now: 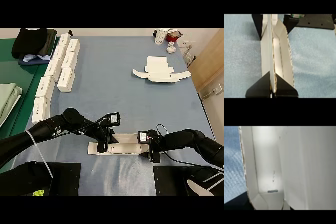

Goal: Fold the box.

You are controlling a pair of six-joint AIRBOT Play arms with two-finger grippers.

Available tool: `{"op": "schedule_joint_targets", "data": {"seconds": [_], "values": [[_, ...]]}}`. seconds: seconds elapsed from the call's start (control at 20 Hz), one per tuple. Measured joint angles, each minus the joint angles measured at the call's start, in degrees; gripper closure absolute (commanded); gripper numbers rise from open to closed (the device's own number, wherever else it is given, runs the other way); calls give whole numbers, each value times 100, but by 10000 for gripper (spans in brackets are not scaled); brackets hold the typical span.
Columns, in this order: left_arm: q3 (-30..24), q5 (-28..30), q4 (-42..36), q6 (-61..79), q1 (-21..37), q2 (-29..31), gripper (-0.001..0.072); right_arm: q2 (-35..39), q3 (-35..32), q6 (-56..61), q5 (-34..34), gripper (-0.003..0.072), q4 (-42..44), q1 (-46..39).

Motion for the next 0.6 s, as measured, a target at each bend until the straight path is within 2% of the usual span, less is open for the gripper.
{"op": "schedule_joint_targets", "data": {"seconds": [0.6], "values": [[0, -2, 2, 0, 0, 0, 694, -28, 2, 7, 26, 179, -44, 0]]}}
